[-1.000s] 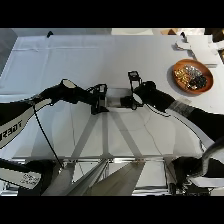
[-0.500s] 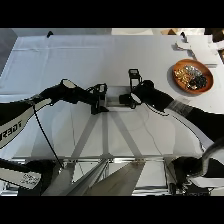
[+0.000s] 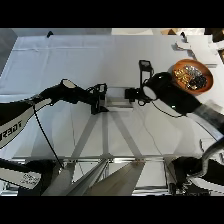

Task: Fold the box and place the chain.

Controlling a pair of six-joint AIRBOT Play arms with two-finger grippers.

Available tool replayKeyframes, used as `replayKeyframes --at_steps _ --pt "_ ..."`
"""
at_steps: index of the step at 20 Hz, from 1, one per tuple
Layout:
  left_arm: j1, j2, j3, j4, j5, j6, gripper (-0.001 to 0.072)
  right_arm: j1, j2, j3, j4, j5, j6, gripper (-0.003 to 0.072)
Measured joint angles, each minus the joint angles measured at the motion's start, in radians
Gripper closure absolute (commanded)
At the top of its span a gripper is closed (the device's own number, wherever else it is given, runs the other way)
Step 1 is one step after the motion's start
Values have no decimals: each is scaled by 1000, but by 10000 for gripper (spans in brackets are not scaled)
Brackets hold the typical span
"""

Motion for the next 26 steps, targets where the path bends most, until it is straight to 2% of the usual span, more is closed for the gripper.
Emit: replayKeyframes --at_steps 3,7,12,15,18,21,26 --pt "0 0 0 0 0 0 453 -98 75 0 0 57 -113 279" --pt "0 0 0 0 1 0 453 -284 114 0 -75 138 -235 278" --pt "0 0 0 0 1 -2 453 -581 98 0 -92 29 -355 280" --pt "0 0 0 0 0 -2 453 -739 12 32 11 -33 -449 278" --pt "0 0 0 0 1 -2 453 -828 -121 134 111 -63 -536 276" --pt "0 0 0 0 1 -1 453 -853 -263 264 158 -79 -598 205" --pt "0 0 0 0 1 -1 453 -840 -457 414 186 -108 -662 208"
